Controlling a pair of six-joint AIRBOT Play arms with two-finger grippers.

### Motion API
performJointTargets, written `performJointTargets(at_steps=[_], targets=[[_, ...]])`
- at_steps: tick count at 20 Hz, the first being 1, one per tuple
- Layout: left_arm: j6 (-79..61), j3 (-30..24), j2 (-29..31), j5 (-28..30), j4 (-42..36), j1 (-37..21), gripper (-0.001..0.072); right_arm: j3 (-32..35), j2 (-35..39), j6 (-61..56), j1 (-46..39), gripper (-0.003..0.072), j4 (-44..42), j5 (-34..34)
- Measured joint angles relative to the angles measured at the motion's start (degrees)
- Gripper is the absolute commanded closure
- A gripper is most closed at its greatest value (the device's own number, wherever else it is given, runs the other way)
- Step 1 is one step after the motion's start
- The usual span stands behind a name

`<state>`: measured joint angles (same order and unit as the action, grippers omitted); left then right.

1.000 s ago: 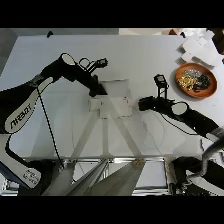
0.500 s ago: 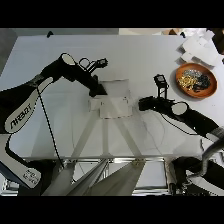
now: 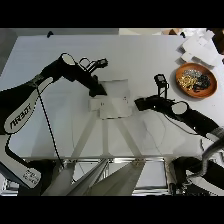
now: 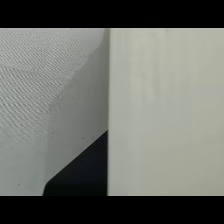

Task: Fold the box and place the chain.

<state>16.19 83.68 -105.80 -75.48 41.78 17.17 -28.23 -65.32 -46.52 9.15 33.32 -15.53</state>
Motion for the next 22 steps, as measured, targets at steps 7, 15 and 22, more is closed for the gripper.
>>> performJointTargets(at_steps=[7,15,22], targets=[[6.51,-0.5,12.46,-1.14,5.64,-3.93,0.0712,-2.12,11.26,-0.11,-0.07,0.0053,-0.59,3.72],[-0.13,-16.15,23.52,2.71,4.66,-6.36,0.07,-2.36,24.37,-1.2,-9.27,0.0055,-0.57,3.78],[-8.66,-20.06,22.34,9.01,2.54,-6.36,0.0705,-2.36,26.34,-2.95,-17.31,0.0056,0.63,-6.75]])
